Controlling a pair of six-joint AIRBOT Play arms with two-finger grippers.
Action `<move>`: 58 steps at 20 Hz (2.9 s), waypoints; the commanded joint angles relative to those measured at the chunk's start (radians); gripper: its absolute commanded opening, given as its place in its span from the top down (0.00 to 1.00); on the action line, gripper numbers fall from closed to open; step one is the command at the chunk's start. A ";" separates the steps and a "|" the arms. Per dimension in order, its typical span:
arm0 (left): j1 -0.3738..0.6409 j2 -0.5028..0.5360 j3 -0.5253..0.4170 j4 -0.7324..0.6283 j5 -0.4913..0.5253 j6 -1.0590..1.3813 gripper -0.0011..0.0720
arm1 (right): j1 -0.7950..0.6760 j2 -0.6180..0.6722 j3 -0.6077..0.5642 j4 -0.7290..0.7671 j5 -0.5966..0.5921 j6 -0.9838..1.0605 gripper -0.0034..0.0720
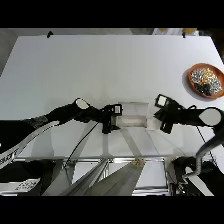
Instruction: Fold the box and place the chain.
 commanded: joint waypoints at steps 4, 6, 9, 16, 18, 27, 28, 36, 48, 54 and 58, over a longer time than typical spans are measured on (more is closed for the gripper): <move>0.000 0.000 0.000 0.000 0.000 0.000 0.56 | -0.294 0.016 0.000 -0.080 0.025 0.605 0.93; 0.000 0.000 0.000 0.000 0.000 0.000 0.56 | -0.320 -0.052 0.000 -0.044 0.060 0.674 0.93; 0.000 0.000 0.000 0.000 -0.001 0.000 0.56 | -0.320 -0.167 0.000 -0.010 0.124 0.714 0.93; 0.000 0.000 0.000 0.001 -0.003 0.000 0.56 | -0.230 -0.423 0.000 0.140 0.153 0.726 0.93; 0.000 0.000 0.000 0.000 -0.003 0.000 0.56 | -0.192 -0.459 0.000 0.146 0.136 0.731 0.93; 0.000 0.000 0.000 0.001 -0.003 0.000 0.56 | -0.175 -0.403 0.000 0.229 0.201 0.687 0.75; 0.000 0.000 0.000 0.000 -0.003 0.000 0.56 | -0.175 -0.385 0.000 0.240 0.206 0.687 0.74; 0.000 0.000 0.000 0.000 -0.003 0.000 0.56 | -0.171 -0.246 0.000 0.288 0.201 0.683 0.58; 0.000 0.000 0.000 0.000 -0.003 0.000 0.56 | 0.072 -0.247 0.034 0.180 0.071 0.909 0.48; 0.000 0.000 0.000 0.000 -0.004 0.000 0.56 | 0.208 -0.249 0.069 0.010 -0.011 1.226 0.48; 0.000 0.000 0.000 0.000 -0.003 0.000 0.56 | 0.325 -0.280 0.129 -0.201 -0.013 1.449 0.48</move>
